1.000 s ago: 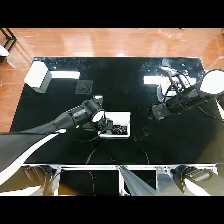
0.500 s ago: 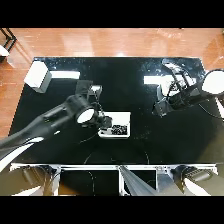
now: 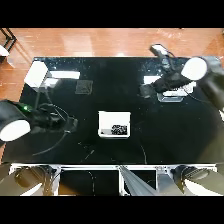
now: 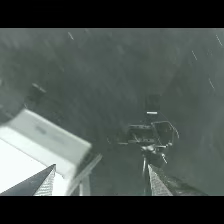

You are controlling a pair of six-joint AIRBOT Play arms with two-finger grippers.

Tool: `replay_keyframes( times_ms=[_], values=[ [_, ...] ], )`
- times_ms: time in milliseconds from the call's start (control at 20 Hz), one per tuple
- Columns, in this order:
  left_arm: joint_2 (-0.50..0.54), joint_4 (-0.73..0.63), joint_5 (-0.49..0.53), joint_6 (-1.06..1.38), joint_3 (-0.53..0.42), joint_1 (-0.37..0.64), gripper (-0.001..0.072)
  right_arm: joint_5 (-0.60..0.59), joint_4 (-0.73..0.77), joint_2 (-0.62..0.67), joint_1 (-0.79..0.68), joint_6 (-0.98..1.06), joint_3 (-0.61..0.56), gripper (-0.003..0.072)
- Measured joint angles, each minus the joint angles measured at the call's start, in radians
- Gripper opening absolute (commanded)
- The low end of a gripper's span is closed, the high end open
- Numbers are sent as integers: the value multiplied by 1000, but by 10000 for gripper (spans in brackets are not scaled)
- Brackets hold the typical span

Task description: Fold the box and place the chain.

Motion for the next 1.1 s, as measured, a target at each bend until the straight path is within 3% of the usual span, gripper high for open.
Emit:
replay_keyframes(
  times_ms=[150, 350, 600, 1100],
  values=[
    [-21, -116, 57, 152, -37, 140, 570, 32, 28, -124, 59, -69, 93, 705],
    [-78, -177, 118, 311, -82, 213, 569, 106, 51, -196, 137, -170, 137, 705],
    [-100, -203, 207, 382, -129, 235, 565, 161, 98, -217, 192, -334, 150, 704],
    [-108, -215, 244, 404, -143, 240, 565, 236, 171, -224, 209, -480, 96, 703]
  ],
)
